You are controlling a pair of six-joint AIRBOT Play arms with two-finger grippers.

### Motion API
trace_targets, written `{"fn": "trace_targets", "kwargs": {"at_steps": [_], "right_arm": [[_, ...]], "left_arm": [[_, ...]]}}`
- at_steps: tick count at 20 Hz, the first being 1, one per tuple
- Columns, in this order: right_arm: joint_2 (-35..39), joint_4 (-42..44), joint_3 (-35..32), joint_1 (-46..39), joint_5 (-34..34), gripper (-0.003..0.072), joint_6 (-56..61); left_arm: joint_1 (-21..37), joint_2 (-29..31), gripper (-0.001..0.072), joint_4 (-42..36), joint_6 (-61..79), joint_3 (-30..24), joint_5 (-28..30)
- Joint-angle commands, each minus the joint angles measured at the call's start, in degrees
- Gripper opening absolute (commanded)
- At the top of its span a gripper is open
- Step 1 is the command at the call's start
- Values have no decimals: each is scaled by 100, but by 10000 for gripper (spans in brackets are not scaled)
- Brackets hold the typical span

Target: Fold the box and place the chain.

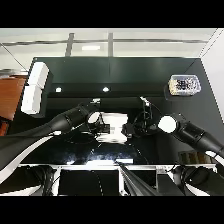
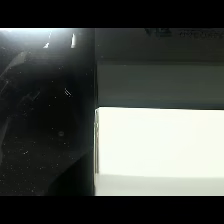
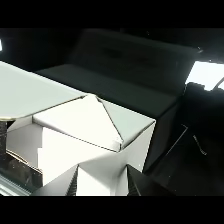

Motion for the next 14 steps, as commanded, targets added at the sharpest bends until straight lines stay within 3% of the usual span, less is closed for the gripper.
{"fn": "trace_targets", "kwargs": {"at_steps": [1, 10, 14], "right_arm": [[-7, -522, 39, 214, -11, 342, 557], [-511, -1119, 452, 511, 48, 334, 1067], [-988, -1880, 901, 789, 632, 334, 1722]], "left_arm": [[-4, -4, 32, 2, 0, 2, 2], [-4, -4, 32, 2, 0, 2, 11], [-2, -4, 32, 4, 0, 2, 11]]}}
